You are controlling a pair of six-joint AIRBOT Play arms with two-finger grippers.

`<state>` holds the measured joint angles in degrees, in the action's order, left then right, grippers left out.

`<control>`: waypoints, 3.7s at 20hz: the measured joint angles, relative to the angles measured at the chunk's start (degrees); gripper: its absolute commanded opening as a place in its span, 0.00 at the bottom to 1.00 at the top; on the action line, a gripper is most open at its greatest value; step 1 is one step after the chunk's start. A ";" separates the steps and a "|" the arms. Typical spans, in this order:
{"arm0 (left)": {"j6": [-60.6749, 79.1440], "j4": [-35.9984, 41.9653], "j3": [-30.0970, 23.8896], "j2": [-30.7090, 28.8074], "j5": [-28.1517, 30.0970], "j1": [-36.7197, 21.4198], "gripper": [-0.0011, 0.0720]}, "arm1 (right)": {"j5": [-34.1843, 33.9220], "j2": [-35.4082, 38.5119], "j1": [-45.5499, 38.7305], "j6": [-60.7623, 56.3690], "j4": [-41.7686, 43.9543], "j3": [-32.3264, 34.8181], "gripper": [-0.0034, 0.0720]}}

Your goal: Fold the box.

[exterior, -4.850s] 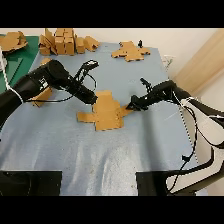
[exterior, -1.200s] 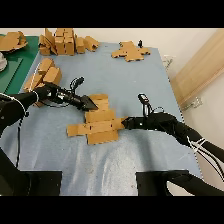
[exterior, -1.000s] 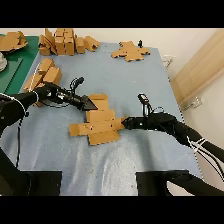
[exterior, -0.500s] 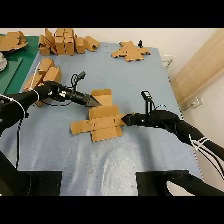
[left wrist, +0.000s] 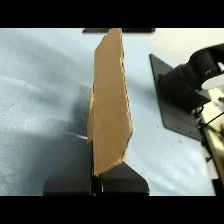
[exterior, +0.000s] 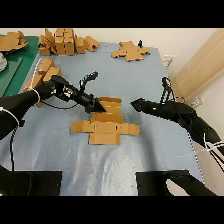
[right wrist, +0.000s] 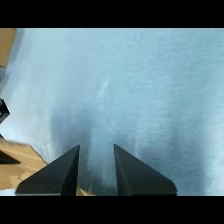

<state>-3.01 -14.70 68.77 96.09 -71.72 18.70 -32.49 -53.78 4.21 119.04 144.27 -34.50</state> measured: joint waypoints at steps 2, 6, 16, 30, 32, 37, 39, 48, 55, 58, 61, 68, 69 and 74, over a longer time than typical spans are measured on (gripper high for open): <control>3.39 -0.52 -2.14 -1.31 1.31 0.17 0.02 | -1.03 0.94 -0.17 -1.57 -0.02 -0.11 0.17; 12.70 3.93 -9.20 -4.76 3.08 -0.61 0.03 | -2.78 1.68 0.52 -3.65 -0.11 0.20 0.17; 32.59 9.94 -21.22 -10.19 13.33 -0.17 0.03 | 0.68 0.94 4.85 -6.16 -0.09 0.98 0.17; 33.00 6.01 -22.16 -10.36 11.63 0.59 0.03 | 1.51 0.31 5.51 -6.32 -0.11 1.14 0.16; 33.00 5.92 -22.16 -10.36 11.54 0.59 0.03 | 1.31 0.31 5.51 -6.32 -0.13 1.14 0.05; 32.96 5.75 -22.16 -10.36 11.32 0.59 0.03 | -0.37 0.72 5.51 -6.32 -1.38 1.14 0.05; 32.94 5.75 -22.16 -10.36 11.28 0.59 0.03 | -2.67 1.60 6.21 -6.32 -3.10 1.14 0.04; 32.94 5.73 -22.16 -10.36 11.23 0.59 0.03 | -12.63 10.38 31.69 -25.44 -41.29 1.40 0.04; 32.96 5.77 -22.16 -10.36 11.23 0.59 0.03 | -14.86 17.20 58.03 -33.59 -64.35 9.11 0.68; 32.96 5.77 -22.16 -10.36 11.23 0.59 0.03 | -9.33 14.95 61.48 -34.38 -72.17 11.72 0.68; 32.96 5.81 -22.16 -10.36 11.26 0.59 0.03 | -4.96 11.02 62.58 -34.73 -77.79 12.61 0.68; 32.96 5.88 -22.16 -10.36 11.26 0.59 0.03 | 1.64 5.35 62.93 -34.99 -83.10 13.00 0.80; 32.96 5.88 -22.16 -10.36 11.26 0.59 0.03 | 2.01 5.07 62.79 -35.01 -83.30 13.00 0.80; 32.96 5.90 -22.16 -10.36 11.26 0.59 0.03 | 2.80 2.51 62.47 -34.99 -87.27 13.07 0.80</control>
<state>29.95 -8.80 46.61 85.73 -60.47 19.29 -29.69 -51.27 66.67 84.05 56.99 -21.43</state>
